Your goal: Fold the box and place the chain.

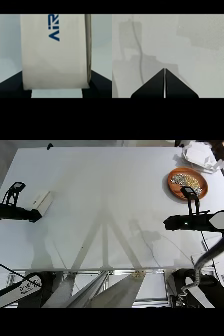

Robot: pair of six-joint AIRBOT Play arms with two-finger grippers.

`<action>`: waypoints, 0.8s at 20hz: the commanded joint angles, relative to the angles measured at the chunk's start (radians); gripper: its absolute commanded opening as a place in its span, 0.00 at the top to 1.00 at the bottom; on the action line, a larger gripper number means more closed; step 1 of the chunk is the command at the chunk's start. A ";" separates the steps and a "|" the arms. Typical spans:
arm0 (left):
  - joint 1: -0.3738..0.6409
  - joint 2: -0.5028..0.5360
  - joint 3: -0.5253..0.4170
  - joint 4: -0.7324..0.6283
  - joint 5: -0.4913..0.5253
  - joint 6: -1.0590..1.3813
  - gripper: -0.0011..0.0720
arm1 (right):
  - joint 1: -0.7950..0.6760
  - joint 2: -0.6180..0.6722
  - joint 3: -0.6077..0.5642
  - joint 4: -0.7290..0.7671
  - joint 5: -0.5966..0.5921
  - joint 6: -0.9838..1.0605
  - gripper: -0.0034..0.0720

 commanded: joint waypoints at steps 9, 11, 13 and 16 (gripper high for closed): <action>0.023 0.002 0.000 0.120 -0.142 -0.090 0.09 | 0.000 0.000 0.000 0.000 -0.002 0.000 0.77; 0.023 0.008 0.000 0.120 -0.143 -0.090 0.03 | 0.000 0.000 0.000 -0.001 -0.002 0.000 0.77; 0.023 0.027 0.000 0.120 -0.143 -0.089 0.04 | 0.000 0.001 0.000 0.000 -0.003 0.000 0.66; 0.022 0.094 0.000 0.123 -0.099 -0.090 0.04 | 0.000 0.001 0.000 0.003 -0.034 -0.001 0.52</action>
